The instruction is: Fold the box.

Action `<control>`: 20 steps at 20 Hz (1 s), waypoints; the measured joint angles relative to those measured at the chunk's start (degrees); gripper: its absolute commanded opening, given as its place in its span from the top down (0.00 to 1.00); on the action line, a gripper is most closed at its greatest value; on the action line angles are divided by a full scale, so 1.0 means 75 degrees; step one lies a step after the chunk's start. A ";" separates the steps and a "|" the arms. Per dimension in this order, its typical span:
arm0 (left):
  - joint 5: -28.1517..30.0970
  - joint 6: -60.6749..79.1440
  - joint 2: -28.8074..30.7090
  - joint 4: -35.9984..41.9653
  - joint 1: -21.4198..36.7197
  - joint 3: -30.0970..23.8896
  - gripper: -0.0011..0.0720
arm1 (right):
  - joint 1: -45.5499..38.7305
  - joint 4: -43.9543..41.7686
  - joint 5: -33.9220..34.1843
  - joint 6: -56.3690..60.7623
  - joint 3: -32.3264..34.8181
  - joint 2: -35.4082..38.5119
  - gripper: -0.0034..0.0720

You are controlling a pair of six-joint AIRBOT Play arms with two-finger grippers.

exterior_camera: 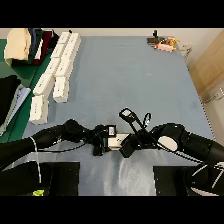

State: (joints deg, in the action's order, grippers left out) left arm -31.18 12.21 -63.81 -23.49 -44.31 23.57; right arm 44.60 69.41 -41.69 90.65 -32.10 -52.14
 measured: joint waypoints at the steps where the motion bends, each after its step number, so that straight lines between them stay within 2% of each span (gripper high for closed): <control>1: 0.0000 0.0003 0.0000 -0.0003 0.0000 0.0000 0.28 | 0.0000 -0.0020 -0.0017 0.0012 0.0000 -0.0029 0.95; 10: -0.0012 -0.0012 0.0000 0.0032 0.0000 0.0000 0.28 | 0.0000 0.0122 -0.0294 0.0140 -0.0169 0.0058 0.95; 12: 0.0000 -0.0026 0.0000 0.0038 0.0000 0.0000 0.28 | 0.0009 0.0554 -0.0326 0.0300 -0.0376 0.0274 0.95; 15: 0.0017 -0.0026 0.0000 0.0029 0.0000 0.0000 0.28 | -0.0009 0.1947 -0.0621 0.1262 -0.0737 0.0662 0.95; 17: 0.0015 -0.0015 0.0003 0.0023 0.0000 0.0000 0.28 | -0.0108 0.2958 -0.1023 0.2124 -0.0918 0.0866 0.95; 20: 0.0020 -0.0009 0.0017 0.0023 0.0000 0.0003 0.28 | -0.0379 0.3762 -0.1603 0.2894 -0.1049 0.1035 0.95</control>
State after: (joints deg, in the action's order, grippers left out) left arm -31.03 12.14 -63.68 -23.31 -44.31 23.59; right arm 41.76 97.62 -53.71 112.36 -39.97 -44.38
